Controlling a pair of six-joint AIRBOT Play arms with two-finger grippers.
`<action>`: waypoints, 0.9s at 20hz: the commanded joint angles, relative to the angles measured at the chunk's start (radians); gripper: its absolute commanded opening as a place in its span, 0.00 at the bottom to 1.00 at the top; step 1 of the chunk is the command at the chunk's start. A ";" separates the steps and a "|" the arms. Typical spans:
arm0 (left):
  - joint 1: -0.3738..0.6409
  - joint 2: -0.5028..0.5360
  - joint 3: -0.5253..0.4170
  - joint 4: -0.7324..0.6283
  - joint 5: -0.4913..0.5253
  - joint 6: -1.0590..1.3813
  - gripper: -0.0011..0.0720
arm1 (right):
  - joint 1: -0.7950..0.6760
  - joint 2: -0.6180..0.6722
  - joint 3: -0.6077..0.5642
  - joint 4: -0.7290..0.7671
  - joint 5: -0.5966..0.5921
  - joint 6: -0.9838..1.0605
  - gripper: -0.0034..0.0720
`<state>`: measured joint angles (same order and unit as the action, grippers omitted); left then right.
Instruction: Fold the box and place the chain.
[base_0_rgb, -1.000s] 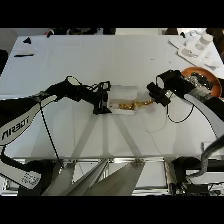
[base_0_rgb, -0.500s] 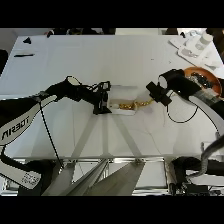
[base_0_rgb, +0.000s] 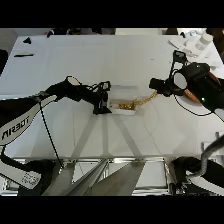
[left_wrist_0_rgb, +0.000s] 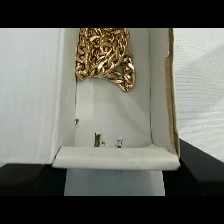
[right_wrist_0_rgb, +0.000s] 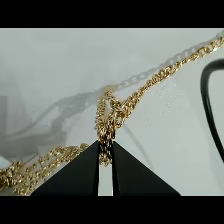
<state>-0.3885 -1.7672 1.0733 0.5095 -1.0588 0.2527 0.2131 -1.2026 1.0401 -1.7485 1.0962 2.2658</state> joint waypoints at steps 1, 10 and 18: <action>0.001 0.000 0.000 0.000 0.000 0.000 0.33 | 0.076 0.040 0.001 0.011 0.038 -0.129 0.05; 0.000 0.000 0.000 0.000 0.000 0.000 0.33 | 0.238 0.040 0.075 0.058 0.024 -0.392 0.05; 0.000 0.000 0.000 0.000 0.000 0.000 0.33 | 0.312 0.039 0.086 0.192 -0.117 -0.594 0.05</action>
<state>-0.3885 -1.7672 1.0733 0.5091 -1.0588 0.2527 0.4980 -1.1637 1.1225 -1.6188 1.0348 1.7733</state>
